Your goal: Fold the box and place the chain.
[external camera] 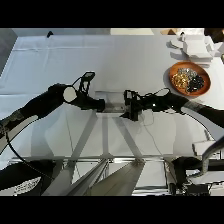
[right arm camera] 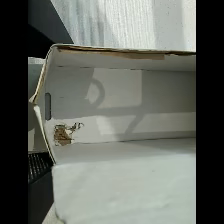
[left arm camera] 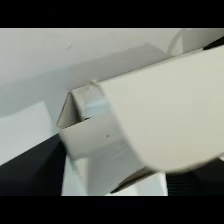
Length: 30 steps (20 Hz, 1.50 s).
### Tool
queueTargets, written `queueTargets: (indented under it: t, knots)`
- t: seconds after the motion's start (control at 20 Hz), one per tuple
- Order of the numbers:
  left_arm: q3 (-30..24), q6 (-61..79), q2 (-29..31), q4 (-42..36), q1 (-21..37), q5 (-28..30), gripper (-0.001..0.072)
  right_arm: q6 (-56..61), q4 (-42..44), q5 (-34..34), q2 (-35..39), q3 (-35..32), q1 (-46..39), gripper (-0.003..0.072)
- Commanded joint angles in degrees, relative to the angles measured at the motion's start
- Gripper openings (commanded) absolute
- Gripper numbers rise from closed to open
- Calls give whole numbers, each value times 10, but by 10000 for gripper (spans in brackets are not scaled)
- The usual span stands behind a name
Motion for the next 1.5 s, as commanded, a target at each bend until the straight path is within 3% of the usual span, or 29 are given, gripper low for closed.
queueTargets:
  t: [0.0,0.15,0.45,0.75,0.95,1.45]
  knots:
    - [8,-43,-10,26,-20,-3,510,0,0,0,0,0,0,518]
    - [8,-104,-23,68,-39,5,506,0,0,0,0,0,0,518]
    - [8,-290,-33,232,-78,-6,492,0,0,0,0,0,0,518]
    - [29,-320,-42,242,-79,-49,489,0,0,0,0,0,0,518]
    - [70,-362,-42,300,-91,-56,457,0,0,0,0,0,0,518]
    - [88,-412,-103,294,-111,-83,422,0,0,0,0,0,0,518]
